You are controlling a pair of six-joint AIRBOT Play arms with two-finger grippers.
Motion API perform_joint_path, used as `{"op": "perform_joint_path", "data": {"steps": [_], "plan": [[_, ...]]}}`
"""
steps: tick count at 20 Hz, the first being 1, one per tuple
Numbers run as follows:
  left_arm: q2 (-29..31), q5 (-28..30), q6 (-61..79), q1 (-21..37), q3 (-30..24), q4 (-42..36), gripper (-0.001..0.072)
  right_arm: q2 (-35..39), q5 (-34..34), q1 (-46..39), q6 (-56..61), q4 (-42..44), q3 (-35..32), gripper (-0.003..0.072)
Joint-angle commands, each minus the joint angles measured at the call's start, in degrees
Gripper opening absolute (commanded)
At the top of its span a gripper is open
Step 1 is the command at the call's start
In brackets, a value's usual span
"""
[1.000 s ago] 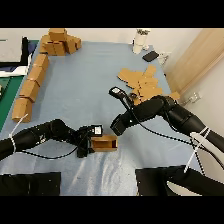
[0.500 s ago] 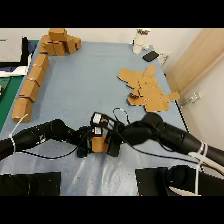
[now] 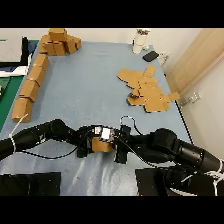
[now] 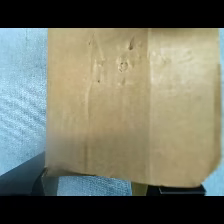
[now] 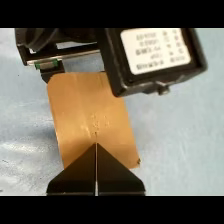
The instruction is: Fold the box.
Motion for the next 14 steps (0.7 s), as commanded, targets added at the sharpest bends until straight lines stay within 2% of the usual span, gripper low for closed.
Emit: {"op": "perform_joint_path", "data": {"steps": [1, 2, 5, 6, 7, 8, 9, 14], "plan": [[-0.02, -0.02, 0.02, 0.04, -0.04, 0.00, 0.0403, 0.68, 1.31, 0.28, -2.14, -2.05, -0.79, 0.0260], [-0.02, 0.00, 0.02, 0.04, -0.04, 0.02, 0.0402, -0.17, 1.90, 0.28, -2.67, -2.03, -0.79, 0.0302], [-0.02, -0.02, 0.04, 0.04, -0.04, 0.00, 0.0403, -2.21, 2.19, 0.28, -5.29, -0.39, -0.79, 0.0309], [-0.02, -0.02, 0.02, 0.04, -0.04, 0.02, 0.0403, -2.34, 1.97, 0.28, -6.56, 1.14, -0.79, 0.0415], [-0.02, -0.02, 0.02, 0.04, -0.04, 0.02, 0.0403, -2.34, 1.95, 0.28, -8.07, 2.62, -0.79, 0.0490], [-0.02, -0.02, 0.02, 0.04, -0.04, 0.02, 0.0403, -2.34, 1.81, 0.28, -9.27, 2.86, -0.79, 0.0493], [-0.02, -0.02, 0.02, 0.04, -0.04, 0.02, 0.0403, -2.34, 1.84, 0.28, -10.47, 2.86, -0.79, 0.0528], [-0.02, -0.02, 0.02, 0.04, -0.04, 0.02, 0.0403, -2.34, 2.89, 1.60, -14.10, 0.92, -0.81, 0.0528]]}}
